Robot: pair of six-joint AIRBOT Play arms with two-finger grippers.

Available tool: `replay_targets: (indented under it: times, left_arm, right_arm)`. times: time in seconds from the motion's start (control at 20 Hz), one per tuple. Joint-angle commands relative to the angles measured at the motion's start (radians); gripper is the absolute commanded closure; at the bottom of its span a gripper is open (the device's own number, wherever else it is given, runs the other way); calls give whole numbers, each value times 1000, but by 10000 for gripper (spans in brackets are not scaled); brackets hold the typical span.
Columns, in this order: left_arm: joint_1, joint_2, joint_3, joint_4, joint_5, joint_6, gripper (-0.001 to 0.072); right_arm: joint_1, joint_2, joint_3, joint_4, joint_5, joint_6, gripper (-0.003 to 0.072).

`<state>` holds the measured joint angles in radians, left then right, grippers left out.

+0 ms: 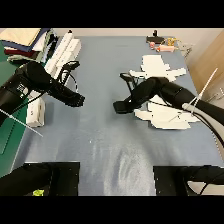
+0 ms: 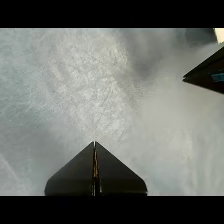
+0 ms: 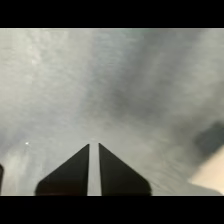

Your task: Fold the box.

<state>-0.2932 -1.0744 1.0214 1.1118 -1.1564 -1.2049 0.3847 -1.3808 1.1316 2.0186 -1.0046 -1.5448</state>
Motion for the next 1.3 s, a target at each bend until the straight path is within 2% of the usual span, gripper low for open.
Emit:
replay_targets:
  times: [0.0,0.05,0.1,0.15,0.2,0.25,0.3,0.45,0.65,0.75,0.95,1.1,1.25]
  left_arm:
    - [0,-3,0,-33,45,-1,691]
    - [0,-5,0,-35,49,-1,691]
    - [0,-6,0,-39,50,-1,691]
    - [0,-10,0,-39,55,-2,690]
    - [1,-16,0,-39,59,-2,549]
    - [1,-21,0,-39,62,-19,239]
    - [1,-26,0,-39,63,-53,169]
    - [1,-44,0,-39,53,-80,185]
    - [2,-72,0,-49,11,-130,185]
    - [2,-76,0,-94,3,-131,185]
    - [28,-79,0,-238,0,-130,185]
    - [51,-84,0,-295,-6,-130,185]
    - [58,-85,0,-312,-7,-130,185]
  right_arm:
    - [-123,5,155,-244,-341,111,501]
    - [-176,13,198,-351,-424,130,501]
    - [-238,24,227,-458,-489,132,468]
    - [-306,32,238,-544,-534,130,366]
    - [-381,35,236,-606,-563,127,295]
    - [-457,35,231,-624,-580,93,272]
    - [-542,35,220,-622,-579,56,272]
    - [-787,22,190,-585,-537,-61,272]
    - [-1106,-64,183,-309,-531,-226,272]
    - [-1217,-113,183,-239,-526,-269,272]
    - [-1341,-210,183,-177,-528,-339,272]
    - [-1366,-278,185,-60,-568,-435,272]
    - [-1363,-329,186,-27,-603,-484,272]
